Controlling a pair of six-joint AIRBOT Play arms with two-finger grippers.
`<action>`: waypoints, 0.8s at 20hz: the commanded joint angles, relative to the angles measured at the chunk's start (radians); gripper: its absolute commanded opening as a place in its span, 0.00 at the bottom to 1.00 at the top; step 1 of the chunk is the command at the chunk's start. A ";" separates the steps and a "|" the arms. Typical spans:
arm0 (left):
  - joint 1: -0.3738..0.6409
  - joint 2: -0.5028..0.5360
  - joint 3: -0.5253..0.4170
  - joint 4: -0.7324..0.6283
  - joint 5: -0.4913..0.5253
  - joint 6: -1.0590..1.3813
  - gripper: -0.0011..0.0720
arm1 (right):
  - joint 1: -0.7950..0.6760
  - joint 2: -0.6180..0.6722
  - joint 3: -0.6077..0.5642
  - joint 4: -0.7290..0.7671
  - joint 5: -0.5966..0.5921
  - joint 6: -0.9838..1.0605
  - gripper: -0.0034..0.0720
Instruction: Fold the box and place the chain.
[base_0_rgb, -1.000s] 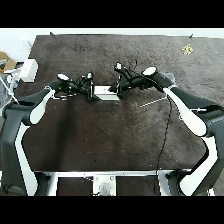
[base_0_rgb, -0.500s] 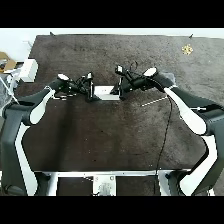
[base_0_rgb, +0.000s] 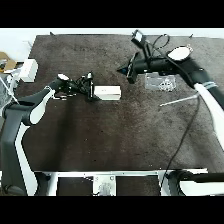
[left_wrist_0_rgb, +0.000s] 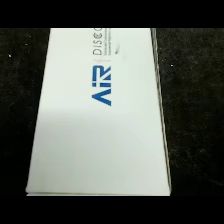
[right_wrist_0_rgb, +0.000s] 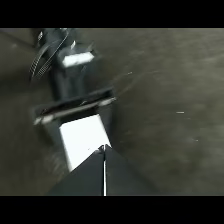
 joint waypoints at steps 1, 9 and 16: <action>0.001 0.000 0.000 0.000 0.000 0.000 0.32 | -0.002 0.267 -0.197 -0.157 -0.294 0.222 0.04; 0.001 0.000 0.000 0.000 0.000 0.000 0.32 | -0.003 0.960 -1.038 -0.288 -0.866 0.382 0.04; 0.004 0.002 0.000 -0.024 0.018 -0.037 0.04 | -0.003 1.236 -1.426 -0.167 -1.080 0.437 0.04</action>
